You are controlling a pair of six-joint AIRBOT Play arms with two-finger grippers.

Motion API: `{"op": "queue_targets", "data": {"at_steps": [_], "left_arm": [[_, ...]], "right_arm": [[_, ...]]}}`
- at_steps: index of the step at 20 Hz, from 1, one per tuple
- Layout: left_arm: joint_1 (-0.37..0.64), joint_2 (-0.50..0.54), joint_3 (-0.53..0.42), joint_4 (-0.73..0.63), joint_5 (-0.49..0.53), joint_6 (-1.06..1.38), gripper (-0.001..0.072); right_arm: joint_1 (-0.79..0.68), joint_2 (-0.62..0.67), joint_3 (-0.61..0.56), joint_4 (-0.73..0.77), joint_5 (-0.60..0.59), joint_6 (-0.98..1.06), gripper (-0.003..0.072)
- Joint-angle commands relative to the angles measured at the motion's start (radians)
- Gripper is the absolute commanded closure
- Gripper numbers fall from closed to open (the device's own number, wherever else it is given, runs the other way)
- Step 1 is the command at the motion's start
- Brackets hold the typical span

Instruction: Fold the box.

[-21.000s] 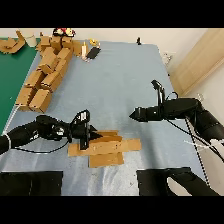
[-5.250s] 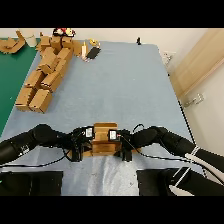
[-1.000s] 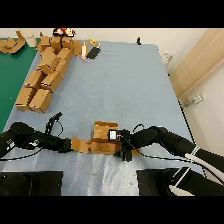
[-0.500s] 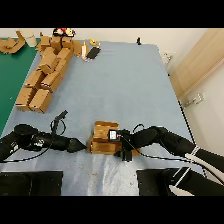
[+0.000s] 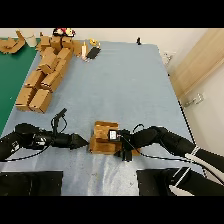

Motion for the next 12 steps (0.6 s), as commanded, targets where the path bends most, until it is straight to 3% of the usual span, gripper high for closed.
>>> {"op": "queue_targets", "data": {"at_steps": [1, 5, 6, 7, 12], "left_arm": [[-0.001, 0.0, 0.008, 0.005, 0.0, -0.048, 0.0695], [-0.001, 0.0, 0.008, 0.006, 0.0, -0.048, 0.0694], [-0.001, 0.0, 0.008, 0.008, 0.0, -0.048, 0.0615], [-0.001, 0.0, 0.008, 0.008, -0.001, -0.048, 0.0296], [-0.002, 0.0, 0.008, 0.006, 0.003, -0.045, 0.0287]], "right_arm": [[0.0, -0.001, -0.001, 0.0, 0.0, 0.0, 0.0149], [0.0, -0.001, -0.001, 0.0, 0.0, 0.0, 0.015], [0.0, -0.001, -0.001, 0.0, 0.0, 0.0, 0.0149], [0.0, -0.001, -0.001, 0.0, 0.0, 0.0, 0.0149], [0.0, -0.001, -0.001, 0.0, 0.0, 0.0, 0.0149]]}}
